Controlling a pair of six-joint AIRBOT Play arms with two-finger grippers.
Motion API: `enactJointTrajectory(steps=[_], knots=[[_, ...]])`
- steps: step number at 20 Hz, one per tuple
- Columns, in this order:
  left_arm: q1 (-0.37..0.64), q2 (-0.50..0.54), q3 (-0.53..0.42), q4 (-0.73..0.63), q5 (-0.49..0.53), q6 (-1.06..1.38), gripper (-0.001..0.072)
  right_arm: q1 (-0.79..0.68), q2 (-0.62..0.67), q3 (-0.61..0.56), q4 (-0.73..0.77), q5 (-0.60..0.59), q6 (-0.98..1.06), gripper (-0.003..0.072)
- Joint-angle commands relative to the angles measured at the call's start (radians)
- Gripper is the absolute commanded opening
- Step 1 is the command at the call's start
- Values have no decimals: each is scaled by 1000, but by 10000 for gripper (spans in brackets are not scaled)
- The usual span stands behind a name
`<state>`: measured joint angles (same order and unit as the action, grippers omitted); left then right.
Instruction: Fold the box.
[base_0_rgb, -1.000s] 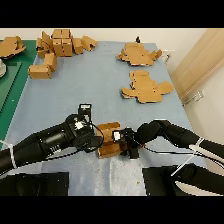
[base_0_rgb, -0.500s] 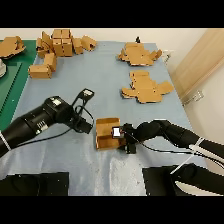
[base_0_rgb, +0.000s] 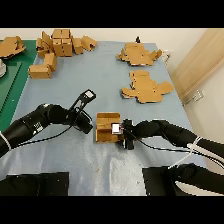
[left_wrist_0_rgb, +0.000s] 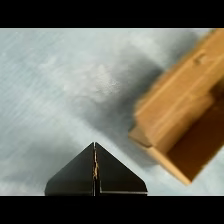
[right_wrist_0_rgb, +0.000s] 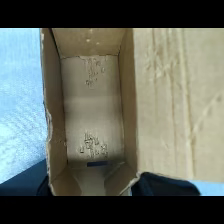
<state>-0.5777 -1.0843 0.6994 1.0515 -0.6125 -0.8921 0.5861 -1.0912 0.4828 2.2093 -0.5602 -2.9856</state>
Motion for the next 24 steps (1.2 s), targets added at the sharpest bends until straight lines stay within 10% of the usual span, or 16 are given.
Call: enactJointTrajectory(steps=[1, 3, 10, 17, 24], knots=[[53, -29, -41, -428, 18, 492, 9, 1, -13, 0, -2, 6, 0, 571], [137, -80, -31, -724, 2, 740, 9, 2, -13, 0, -2, 2, 0, 571], [544, -276, 115, -730, -550, 967, 10, 2, -13, 0, -3, -8, 0, 571], [520, -337, 158, -656, -528, 1225, 9, 2, -13, 0, -6, -8, 0, 570], [358, -77, -145, -650, -385, 1444, 9, 2, -13, 0, -6, -8, 0, 570]])
